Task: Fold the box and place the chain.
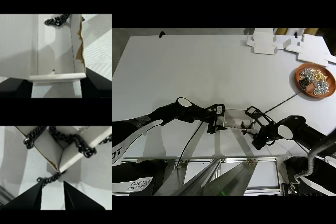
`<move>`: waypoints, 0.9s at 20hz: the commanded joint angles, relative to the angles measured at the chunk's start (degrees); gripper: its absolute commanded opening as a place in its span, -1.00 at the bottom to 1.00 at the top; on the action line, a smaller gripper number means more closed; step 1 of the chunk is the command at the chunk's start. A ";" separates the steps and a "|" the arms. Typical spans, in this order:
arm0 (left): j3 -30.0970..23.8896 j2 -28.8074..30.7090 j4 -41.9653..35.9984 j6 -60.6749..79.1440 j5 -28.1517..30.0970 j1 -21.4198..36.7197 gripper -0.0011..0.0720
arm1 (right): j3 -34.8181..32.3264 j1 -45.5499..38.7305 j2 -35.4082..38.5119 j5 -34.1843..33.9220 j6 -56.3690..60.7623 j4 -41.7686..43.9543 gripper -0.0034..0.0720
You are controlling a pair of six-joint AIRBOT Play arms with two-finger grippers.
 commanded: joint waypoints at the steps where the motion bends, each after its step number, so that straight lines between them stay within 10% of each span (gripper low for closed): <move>1: 0.02 0.04 0.00 0.00 0.02 0.02 -0.87 | -0.04 1.62 -2.60 -1.90 2.25 -0.72 -0.14; 9: 0.02 0.04 0.00 0.02 0.02 0.02 -0.87 | -0.02 2.60 -3.87 -0.15 4.98 -2.27 -0.80; 18: 0.02 0.04 0.00 0.02 0.02 0.02 -0.87 | -0.02 2.60 6.67 5.11 4.94 -2.27 -0.88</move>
